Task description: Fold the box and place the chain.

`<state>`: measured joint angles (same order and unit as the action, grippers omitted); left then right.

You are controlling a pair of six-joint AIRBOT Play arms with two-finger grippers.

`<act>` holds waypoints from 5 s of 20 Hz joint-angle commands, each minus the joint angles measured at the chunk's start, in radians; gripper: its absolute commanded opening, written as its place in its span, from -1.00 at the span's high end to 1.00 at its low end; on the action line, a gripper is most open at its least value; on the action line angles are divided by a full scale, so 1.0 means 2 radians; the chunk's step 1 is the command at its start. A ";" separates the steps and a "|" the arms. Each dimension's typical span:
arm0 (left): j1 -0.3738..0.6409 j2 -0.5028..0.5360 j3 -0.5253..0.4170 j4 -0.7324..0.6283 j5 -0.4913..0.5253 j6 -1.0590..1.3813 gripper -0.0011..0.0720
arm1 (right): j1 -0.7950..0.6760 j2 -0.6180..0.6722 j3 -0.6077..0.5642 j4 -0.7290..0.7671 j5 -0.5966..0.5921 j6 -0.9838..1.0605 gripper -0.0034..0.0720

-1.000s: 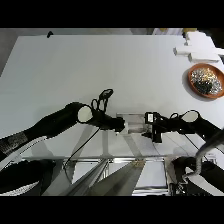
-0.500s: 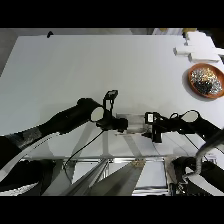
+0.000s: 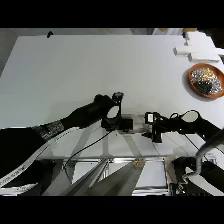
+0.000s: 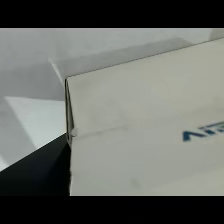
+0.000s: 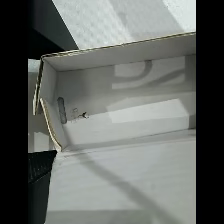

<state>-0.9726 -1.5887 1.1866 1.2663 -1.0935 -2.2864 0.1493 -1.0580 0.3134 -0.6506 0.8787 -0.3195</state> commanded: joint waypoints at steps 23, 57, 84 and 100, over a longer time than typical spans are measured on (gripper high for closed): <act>-0.013 -0.049 0.055 0.076 -0.058 -0.162 0.44 | 0.000 0.000 0.000 0.000 0.000 0.000 -0.15; -0.011 -0.084 0.090 0.050 -0.122 -0.073 0.53 | 0.000 0.000 0.000 0.000 0.000 0.000 -0.15; 0.031 0.052 0.090 0.048 -0.139 0.184 -0.60 | 0.000 0.000 0.000 0.000 0.000 0.000 -0.15; 0.148 0.188 -0.270 -0.261 0.125 1.159 -0.93 | 0.000 0.000 0.000 0.000 0.000 0.000 -0.15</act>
<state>-0.7048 -1.1423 0.7181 0.9424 -1.0302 -0.3790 0.1493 -1.0580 0.3130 -0.6510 0.8776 -0.3191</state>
